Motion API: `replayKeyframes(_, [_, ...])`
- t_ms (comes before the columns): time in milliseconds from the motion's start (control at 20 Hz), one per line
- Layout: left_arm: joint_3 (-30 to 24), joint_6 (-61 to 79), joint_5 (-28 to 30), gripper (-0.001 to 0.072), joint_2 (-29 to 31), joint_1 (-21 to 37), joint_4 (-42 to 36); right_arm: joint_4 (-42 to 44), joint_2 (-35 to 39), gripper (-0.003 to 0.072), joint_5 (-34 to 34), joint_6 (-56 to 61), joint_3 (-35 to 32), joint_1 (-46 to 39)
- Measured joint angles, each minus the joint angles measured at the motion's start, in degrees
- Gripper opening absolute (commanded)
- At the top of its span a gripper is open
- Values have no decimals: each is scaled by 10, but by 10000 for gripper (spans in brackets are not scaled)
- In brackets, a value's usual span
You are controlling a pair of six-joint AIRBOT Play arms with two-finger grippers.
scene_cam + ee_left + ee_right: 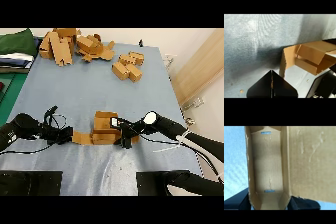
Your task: Fold the box.
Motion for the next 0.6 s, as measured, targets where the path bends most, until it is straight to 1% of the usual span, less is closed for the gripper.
replayKeyframes(200, [0, 10, 6, 16, -2, -27, -10, 0, 0, 410, 0, 0, 0, 0])
replayKeyframes(350, [0, 14, 30, 15, -3, -51, -21, 0, 0, 410, 0, 0, 0, 0])
replayKeyframes(600, [0, 16, 63, 16, -5, -73, -38, 0, 0, 410, 0, 0, 0, 0])
